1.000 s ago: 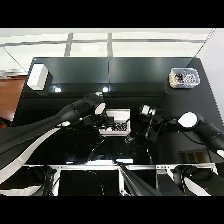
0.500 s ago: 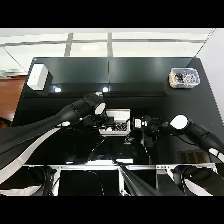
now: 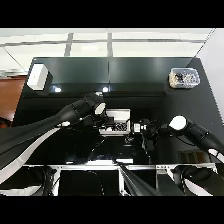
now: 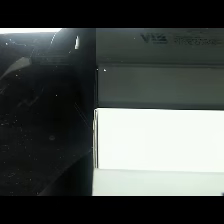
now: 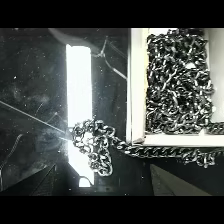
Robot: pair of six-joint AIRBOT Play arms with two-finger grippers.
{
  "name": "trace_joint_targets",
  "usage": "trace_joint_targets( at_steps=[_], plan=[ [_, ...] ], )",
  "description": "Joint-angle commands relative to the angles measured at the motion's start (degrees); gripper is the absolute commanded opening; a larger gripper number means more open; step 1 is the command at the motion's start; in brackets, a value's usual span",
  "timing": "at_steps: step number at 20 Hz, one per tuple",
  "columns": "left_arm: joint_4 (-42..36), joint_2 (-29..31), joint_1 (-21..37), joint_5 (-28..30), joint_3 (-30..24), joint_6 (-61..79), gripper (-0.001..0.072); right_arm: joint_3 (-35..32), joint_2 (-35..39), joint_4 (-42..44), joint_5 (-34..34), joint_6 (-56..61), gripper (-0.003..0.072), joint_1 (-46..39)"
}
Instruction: Fold the box and place the chain.
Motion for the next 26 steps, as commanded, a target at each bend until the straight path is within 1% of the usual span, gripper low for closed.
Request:
trace_joint_targets(
  at_steps=[1,6,11,12,13,14,18,19,20,26],
  plan=[
    [0.0,0.0,0.0,-0.1,0.0,0.0,0.0026,0.0,0.0,-0.5,0.6,0.0,0.0711,0.2],
    [0.0,0.0,0.0,0.0,0.0,0.0,0.0027,0.0,-2.3,-0.6,0.4,-0.1,0.0711,0.6],
    [0.0,0.0,0.0,0.0,0.0,0.0,0.0026,0.0,-3.8,-0.8,-1.3,-0.1,0.0710,1.0],
    [0.0,0.0,0.0,0.0,0.0,0.0,0.0026,0.0,-3.8,-0.8,-1.8,-0.2,0.0696,1.0],
    [0.0,0.0,0.0,0.0,0.0,0.0,0.0027,0.0,-3.8,-0.8,-1.8,-0.1,0.0548,1.0],
    [0.0,0.0,0.0,0.0,0.0,0.0,0.0027,0.0,-3.8,-0.9,-1.8,-0.1,0.0534,1.0],
    [0.0,0.0,0.0,0.0,0.0,0.0,0.0026,0.0,-3.8,-1.0,-2.0,-0.1,0.0532,1.0],
    [0.0,0.0,0.0,0.0,0.0,0.0,0.0027,0.0,-3.8,-0.9,-2.0,-0.1,0.0479,1.0],
    [0.0,0.0,0.0,0.0,0.0,0.0,0.0026,0.0,-3.8,-0.9,-2.0,-0.1,0.0467,1.0],
    [0.0,0.0,0.0,0.1,0.0,0.0,0.0026,0.0,-3.8,-0.1,-2.1,-0.1,0.0467,1.0]
  ],
)
